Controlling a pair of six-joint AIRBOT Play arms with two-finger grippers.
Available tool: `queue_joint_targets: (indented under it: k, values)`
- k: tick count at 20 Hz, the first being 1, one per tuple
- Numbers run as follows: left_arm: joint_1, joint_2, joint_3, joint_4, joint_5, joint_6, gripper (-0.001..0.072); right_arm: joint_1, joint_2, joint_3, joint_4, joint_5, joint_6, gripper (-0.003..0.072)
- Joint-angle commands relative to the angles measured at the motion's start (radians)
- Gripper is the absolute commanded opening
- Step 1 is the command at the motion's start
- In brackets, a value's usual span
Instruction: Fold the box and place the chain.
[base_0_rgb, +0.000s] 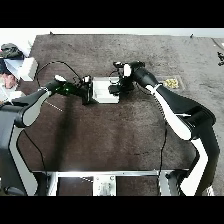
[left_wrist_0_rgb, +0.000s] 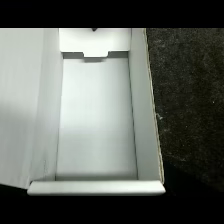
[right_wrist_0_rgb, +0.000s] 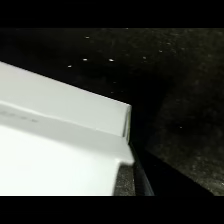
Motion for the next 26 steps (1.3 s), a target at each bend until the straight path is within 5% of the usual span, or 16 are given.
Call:
queue_joint_targets:
  k: [1, 22, 23, 24, 26]
  values:
    - [0.0, 0.0, 0.0, 0.0, 0.0, 0.0, 0.0393, 0.014, -0.007, 0.011, -0.061, -0.003, 0.086, 0.0376]
    - [0.0, 0.0, 0.0, 0.0, 0.0, 0.0, 0.0393, 0.056, -0.032, 0.011, -0.155, -0.002, 0.254, 0.0371]
    - [0.0, 0.0, 0.0, 0.0, 0.0, 0.0, 0.0393, 0.056, -0.032, 0.011, -0.156, -0.003, 0.256, 0.0234]
    - [0.0, 0.0, 0.0, 0.0, 0.0, 0.0, 0.0393, 0.057, -0.032, 0.011, -0.155, -0.01, 0.267, 0.0183]
    - [0.0, 0.0, 0.0, 0.0, 0.0, 0.0, 0.0393, 0.057, -0.032, 0.011, -0.154, -0.014, 0.274, 0.0184]
